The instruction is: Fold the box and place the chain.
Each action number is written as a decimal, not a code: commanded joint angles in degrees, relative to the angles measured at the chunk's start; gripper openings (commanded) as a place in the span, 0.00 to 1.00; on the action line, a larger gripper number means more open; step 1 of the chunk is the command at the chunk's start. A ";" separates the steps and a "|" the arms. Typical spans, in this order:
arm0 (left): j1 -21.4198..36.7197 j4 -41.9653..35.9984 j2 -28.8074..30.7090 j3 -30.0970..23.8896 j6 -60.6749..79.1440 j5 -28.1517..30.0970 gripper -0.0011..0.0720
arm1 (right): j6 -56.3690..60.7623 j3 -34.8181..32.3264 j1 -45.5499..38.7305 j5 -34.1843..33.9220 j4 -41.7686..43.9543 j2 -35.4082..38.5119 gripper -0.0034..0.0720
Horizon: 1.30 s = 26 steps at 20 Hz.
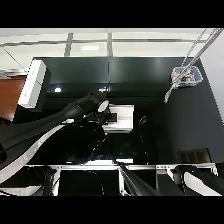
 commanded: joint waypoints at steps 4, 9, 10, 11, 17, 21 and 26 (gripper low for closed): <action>0.02 0.02 -0.02 0.04 0.00 0.02 0.05 | -0.04 -0.02 14.01 14.49 2.75 2.23 0.06; 0.02 0.07 -0.02 0.04 0.00 0.04 0.05 | 0.22 -0.13 24.26 10.05 3.72 2.08 0.06; 0.02 0.04 -0.02 0.04 0.00 0.04 0.05 | 0.66 -0.59 25.55 8.26 4.85 1.99 0.06; 0.02 0.04 -0.02 0.04 0.00 0.04 0.05 | 0.79 -1.49 26.62 6.56 5.79 1.95 0.06; 0.02 0.07 -0.02 0.04 0.00 0.00 0.05 | 0.76 -10.73 30.62 2.03 7.17 1.16 0.06; 0.02 0.07 -0.02 0.04 0.00 0.00 0.05 | 0.57 -21.11 31.50 1.31 6.73 1.16 0.06; 0.02 0.07 -0.02 0.04 0.00 -0.15 0.05 | 0.66 -29.97 31.47 3.78 -1.25 1.18 0.06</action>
